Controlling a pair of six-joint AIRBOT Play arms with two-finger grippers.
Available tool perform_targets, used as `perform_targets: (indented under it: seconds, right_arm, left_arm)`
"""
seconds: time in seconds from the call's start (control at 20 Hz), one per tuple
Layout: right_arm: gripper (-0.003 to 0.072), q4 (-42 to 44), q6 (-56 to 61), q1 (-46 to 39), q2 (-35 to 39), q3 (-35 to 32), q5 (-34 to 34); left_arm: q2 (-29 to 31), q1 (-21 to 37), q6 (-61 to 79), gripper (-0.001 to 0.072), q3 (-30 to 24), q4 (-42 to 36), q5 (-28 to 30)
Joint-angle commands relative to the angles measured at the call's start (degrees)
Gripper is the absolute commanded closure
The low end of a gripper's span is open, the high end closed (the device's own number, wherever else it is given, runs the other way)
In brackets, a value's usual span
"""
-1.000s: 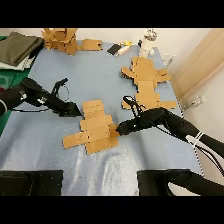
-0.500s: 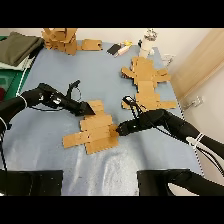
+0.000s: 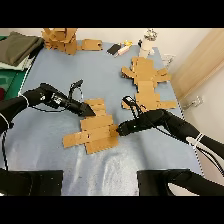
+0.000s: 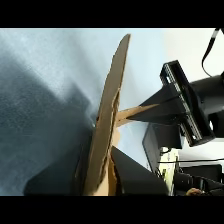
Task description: Fold the box.
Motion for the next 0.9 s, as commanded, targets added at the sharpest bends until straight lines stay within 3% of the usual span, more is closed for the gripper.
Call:
perform_targets:
  seconds: [0.0,0.2,0.35,0.45,0.55,0.65,0.85]
  right_arm:
    - [0.0683,-0.28,0.46,0.02,0.07,0.0,0.24]
    - [0.0682,-0.31,0.48,0.02,0.07,0.0,0.22]
    - [0.0651,-0.26,0.48,0.02,0.07,0.0,0.24]
    - [0.0341,-0.33,1.09,-0.11,0.09,0.0,0.5]
    - [0.0327,-3.17,3.54,-1.36,0.09,0.9,0.59]
    - [0.0327,-11.82,10.34,-3.96,0.33,3.78,-0.52]
    - [0.0328,-26.29,22.34,-11.19,0.57,13.79,-7.78]
  left_arm:
    - [-0.04,0.0,1.6,0.0649,0.04,0.59,-1.25]
    - [-0.04,0.0,1.84,0.0649,0.04,0.57,-0.2]
    - [-0.04,0.0,3.93,0.0699,0.04,0.57,-0.39]
    - [-0.04,-0.04,6.56,0.07,0.04,0.55,-0.87]
    - [-0.02,-0.7,8.24,0.07,0.52,0.57,-2.14]
    - [0.96,-2.54,12.24,0.07,1.33,0.59,-3.76]
    - [5.75,-7.45,17.4,0.0701,1.27,1.01,2.93]
